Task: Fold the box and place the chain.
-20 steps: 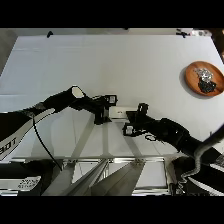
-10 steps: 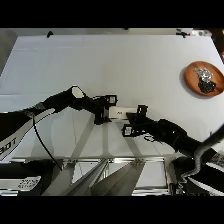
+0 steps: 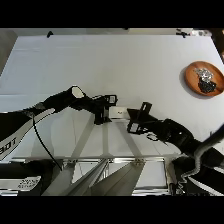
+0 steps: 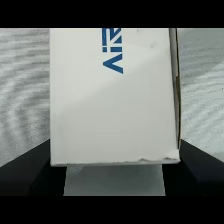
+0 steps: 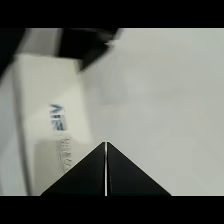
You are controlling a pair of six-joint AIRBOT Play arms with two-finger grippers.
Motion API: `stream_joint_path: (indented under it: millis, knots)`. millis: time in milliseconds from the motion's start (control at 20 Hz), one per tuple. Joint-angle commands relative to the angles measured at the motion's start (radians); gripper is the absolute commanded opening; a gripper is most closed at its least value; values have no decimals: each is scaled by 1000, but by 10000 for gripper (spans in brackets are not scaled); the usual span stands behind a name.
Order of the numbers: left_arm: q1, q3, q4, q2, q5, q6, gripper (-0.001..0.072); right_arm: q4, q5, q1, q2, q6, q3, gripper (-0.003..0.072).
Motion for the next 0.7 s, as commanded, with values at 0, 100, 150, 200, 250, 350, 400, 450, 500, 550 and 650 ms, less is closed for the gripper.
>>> stream_joint_path:
  millis: [0,100,150,200,250,350,400,450,500,550,650]
  knots:
    - [0,0,3,0,1,3,414,161,174,-87,222,8,1,10]
    - [0,0,3,0,1,3,414,160,298,-163,397,119,2,10]
    - [0,0,3,0,1,3,414,159,354,-210,471,227,6,10]
    - [0,0,3,0,1,3,414,153,445,-271,528,357,24,7]
    - [0,0,3,0,1,3,414,148,556,-337,556,468,57,7]
    - [0,0,3,0,1,3,414,152,792,-452,534,550,154,6]
    - [1,0,3,0,1,3,414,152,929,-502,494,553,226,5]
    - [0,0,3,0,1,3,414,152,1070,-544,434,553,309,5]
    - [0,0,3,0,1,3,414,152,1194,-574,365,552,389,5]
    - [0,0,3,0,1,3,414,155,1316,-598,280,552,475,5]
    - [0,0,3,0,1,3,414,169,1510,-615,114,507,605,5]
